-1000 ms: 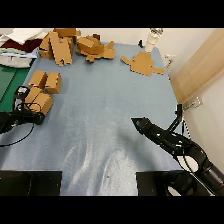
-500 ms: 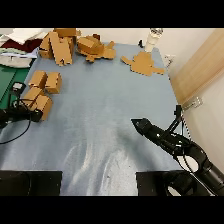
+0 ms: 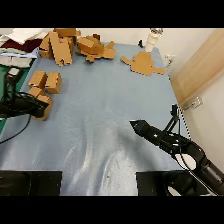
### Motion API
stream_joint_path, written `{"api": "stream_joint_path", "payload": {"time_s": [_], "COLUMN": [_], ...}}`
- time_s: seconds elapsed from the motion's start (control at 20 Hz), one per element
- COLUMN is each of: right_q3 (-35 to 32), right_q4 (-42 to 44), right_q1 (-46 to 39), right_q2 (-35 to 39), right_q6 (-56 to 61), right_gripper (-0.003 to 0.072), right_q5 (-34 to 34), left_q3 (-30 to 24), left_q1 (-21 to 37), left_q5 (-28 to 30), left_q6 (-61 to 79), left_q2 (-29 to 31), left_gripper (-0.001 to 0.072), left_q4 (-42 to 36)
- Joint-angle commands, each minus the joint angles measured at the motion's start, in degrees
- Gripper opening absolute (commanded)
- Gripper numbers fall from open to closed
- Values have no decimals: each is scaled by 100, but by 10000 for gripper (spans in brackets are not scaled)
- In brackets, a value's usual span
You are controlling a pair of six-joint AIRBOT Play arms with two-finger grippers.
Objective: Fold the box.
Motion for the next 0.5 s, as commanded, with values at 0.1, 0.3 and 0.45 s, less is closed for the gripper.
{"api": "stream_joint_path", "payload": {"time_s": [0.1,0.3,0.45], "right_q3": [999,2345,2826], "right_q4": [-815,-848,-732], "right_q1": [-2,-2,0], "right_q2": [-1460,-3040,-3709], "right_q6": [-627,-1268,-1266], "right_gripper": [4,4,4], "right_q5": [63,83,122], "left_q3": [59,446,859], "left_q1": [-2146,-3029,-3077], "left_q5": [798,894,907], "left_q6": [-35,-920,-918], "left_q2": [-439,-1665,-2282], "left_gripper": [11,11,11], "left_q4": [-411,-433,-474]}}
